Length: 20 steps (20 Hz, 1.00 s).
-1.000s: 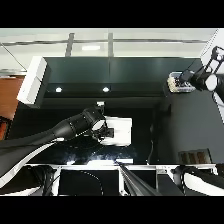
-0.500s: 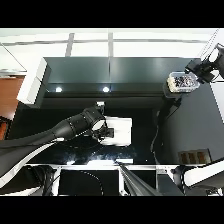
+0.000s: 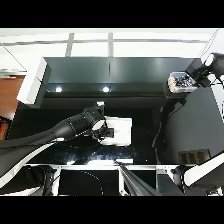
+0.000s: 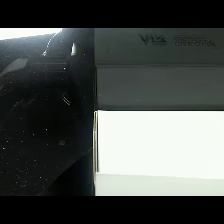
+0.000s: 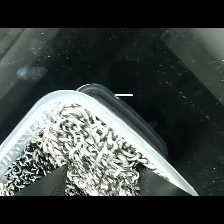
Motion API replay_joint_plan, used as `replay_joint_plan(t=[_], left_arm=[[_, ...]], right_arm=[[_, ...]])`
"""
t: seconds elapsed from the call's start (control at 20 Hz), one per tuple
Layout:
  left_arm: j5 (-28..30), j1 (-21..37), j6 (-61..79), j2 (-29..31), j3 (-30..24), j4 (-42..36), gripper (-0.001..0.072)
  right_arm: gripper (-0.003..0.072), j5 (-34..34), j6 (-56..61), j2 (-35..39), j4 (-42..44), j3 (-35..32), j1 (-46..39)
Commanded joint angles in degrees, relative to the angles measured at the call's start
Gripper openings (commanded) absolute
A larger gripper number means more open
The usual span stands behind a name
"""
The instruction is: Fold the box and place the chain.
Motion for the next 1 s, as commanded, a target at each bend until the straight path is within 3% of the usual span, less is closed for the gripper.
replay_joint_plan(t=[0.0,0.05,0.1,0.15,0.3,0.45,0.6,0.95], left_arm=[[0.02,0.0,0.02,-0.02,0.02,0.0,0.0027],[0.02,0.0,0.02,-0.02,0.02,0.0,0.0026],[0.02,0.0,0.02,-0.02,0.02,0.0,0.0027],[0.02,0.0,0.02,-0.02,0.02,0.0,0.0027],[-0.07,0.0,0.02,-0.02,0.02,0.0,0.0027],[-0.13,0.0,0.02,-0.02,0.02,0.0,0.0027],[-0.04,0.0,0.02,-0.02,0.02,0.02,0.0027],[0.04,0.0,0.02,-0.02,0.02,0.02,0.0027]], right_arm=[[0.0492,0.37,-0.07,-0.92,0.83,0.09,-0.09],[0.048,1.22,-1.62,-0.92,1.92,0.09,-0.09],[0.0177,2.36,-3.45,-0.9,2.47,0.09,-0.07],[0.0009,3.5,-6.4,-0.79,3.78,0.09,-0.09],[0.001,7.26,-14.05,1.75,3.85,0.09,-0.09],[0.001,9.03,-26.95,9.22,3.08,0.09,-0.02],[0.0007,12.83,-43.85,19.47,11.06,0.09,0.09],[0.0004,12.37,-45.11,40.46,27.82,0.09,0.09]])
